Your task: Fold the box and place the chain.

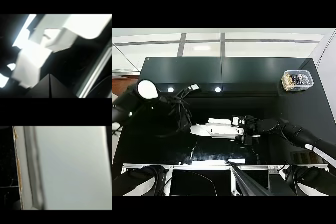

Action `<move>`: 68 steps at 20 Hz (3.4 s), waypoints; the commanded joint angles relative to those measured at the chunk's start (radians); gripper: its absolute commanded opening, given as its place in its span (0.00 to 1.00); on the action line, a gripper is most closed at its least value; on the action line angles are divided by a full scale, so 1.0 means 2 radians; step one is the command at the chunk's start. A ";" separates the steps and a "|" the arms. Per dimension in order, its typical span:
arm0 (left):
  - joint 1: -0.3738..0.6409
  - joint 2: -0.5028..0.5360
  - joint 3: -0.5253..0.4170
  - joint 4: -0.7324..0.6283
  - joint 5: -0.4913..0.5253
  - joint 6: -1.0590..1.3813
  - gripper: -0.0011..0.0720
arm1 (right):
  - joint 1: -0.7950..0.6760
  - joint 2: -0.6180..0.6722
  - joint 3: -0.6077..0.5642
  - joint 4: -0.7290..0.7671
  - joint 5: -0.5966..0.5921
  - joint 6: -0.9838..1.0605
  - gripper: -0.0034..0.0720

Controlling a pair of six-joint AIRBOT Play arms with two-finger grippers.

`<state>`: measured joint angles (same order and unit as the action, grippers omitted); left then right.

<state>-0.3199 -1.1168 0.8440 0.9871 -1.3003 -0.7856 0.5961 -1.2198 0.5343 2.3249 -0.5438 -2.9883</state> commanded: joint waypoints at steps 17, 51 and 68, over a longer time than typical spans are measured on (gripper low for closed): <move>-0.083 -0.029 -0.137 -0.325 0.397 0.171 0.06 | 0.000 0.000 0.000 0.000 0.001 0.000 0.66; -0.052 0.000 -0.148 -0.074 0.259 0.391 0.96 | 0.000 0.000 0.000 0.000 0.000 0.000 0.66; -0.100 -0.014 -0.148 -0.122 0.291 0.393 0.31 | 0.000 0.000 0.000 0.000 0.000 0.000 0.66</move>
<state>-0.4969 -1.1435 0.5491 0.7467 -0.7456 0.0010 0.5961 -1.2198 0.5339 2.3245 -0.5442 -2.9883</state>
